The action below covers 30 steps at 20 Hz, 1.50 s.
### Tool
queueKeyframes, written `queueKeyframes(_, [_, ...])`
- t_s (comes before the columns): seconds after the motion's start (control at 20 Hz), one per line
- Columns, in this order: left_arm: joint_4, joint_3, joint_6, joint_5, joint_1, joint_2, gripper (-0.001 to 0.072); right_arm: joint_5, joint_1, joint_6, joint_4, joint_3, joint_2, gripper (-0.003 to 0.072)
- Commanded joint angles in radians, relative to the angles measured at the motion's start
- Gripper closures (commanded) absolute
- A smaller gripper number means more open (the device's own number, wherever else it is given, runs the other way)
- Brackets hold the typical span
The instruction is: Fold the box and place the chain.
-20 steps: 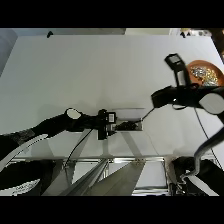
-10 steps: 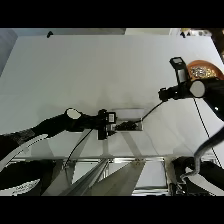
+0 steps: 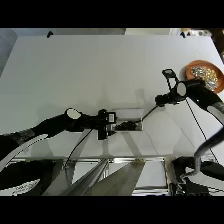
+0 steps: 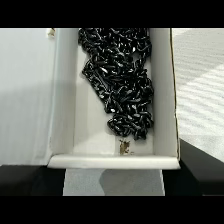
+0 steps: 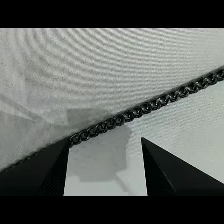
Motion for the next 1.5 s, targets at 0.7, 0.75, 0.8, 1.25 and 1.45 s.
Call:
queueKeyframes(0.7, [0.0, 0.0, 0.0, 0.0, 0.0, 0.001, 0.0336, 0.074, -0.001, -0.012, 0.005, 0.0, 0.035, 0.0668])
queueKeyframes(0.75, [0.0, 0.0, 0.0, 0.0, 0.0, 0.001, 0.0336, 0.083, -0.001, -0.023, 0.005, 0.0, 0.074, 0.0668])
queueKeyframes(0.8, [0.0, 0.0, 0.0, 0.0, 0.0, 0.001, 0.0336, 0.093, -0.001, -0.029, 0.006, 0.0, 0.11, 0.0668])
queueKeyframes(1.25, [0.0, 0.0, 0.0, -0.004, 0.0, 0.001, 0.0336, 0.279, 0.06, -0.14, 0.227, -0.014, 0.527, 0.0668])
queueKeyframes(1.45, [0.0, 0.0, 0.0, -0.003, 0.0, 0.001, 0.0336, 0.353, 0.114, -0.166, 0.302, -0.014, 0.676, 0.0668])
